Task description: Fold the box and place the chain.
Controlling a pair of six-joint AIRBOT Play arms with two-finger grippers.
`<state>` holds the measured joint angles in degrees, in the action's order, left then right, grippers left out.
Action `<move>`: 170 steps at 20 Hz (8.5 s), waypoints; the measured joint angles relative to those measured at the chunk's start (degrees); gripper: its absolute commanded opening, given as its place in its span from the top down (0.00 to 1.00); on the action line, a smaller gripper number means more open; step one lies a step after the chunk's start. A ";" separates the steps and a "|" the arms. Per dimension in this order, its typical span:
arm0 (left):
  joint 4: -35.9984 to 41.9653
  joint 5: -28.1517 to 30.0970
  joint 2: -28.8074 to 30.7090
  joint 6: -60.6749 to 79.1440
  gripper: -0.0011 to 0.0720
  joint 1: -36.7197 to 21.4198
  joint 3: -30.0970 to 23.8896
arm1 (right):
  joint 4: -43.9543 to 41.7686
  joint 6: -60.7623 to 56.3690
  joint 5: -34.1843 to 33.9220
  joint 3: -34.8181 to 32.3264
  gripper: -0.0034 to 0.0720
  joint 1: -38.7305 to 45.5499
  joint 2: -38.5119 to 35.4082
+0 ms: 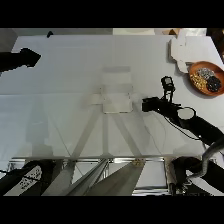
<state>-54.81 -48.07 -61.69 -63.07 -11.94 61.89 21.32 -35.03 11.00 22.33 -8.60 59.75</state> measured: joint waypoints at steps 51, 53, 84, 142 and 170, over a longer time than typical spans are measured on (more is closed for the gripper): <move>17.94 -26.56 -45.40 33.14 0.01 21.81 29.33 | -0.35 0.20 0.04 0.00 0.94 -0.02 0.07; 18.14 -25.11 -45.86 33.88 0.01 22.40 29.40 | -0.33 0.20 0.04 0.00 0.94 -0.02 0.07; 17.99 -24.00 -50.99 42.56 0.97 29.11 29.42 | -0.37 0.17 0.00 0.02 0.94 -0.02 0.07; 22.03 -17.70 -25.66 67.89 0.99 26.53 0.66 | 10.80 -4.57 11.30 0.00 0.42 27.02 -25.09; 22.71 -12.39 -34.91 82.53 0.98 28.70 0.63 | 11.45 -7.17 12.41 0.00 0.43 27.02 -25.09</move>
<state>-32.10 -60.47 -96.60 19.46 16.75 62.52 32.77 -42.19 23.42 22.33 18.41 34.65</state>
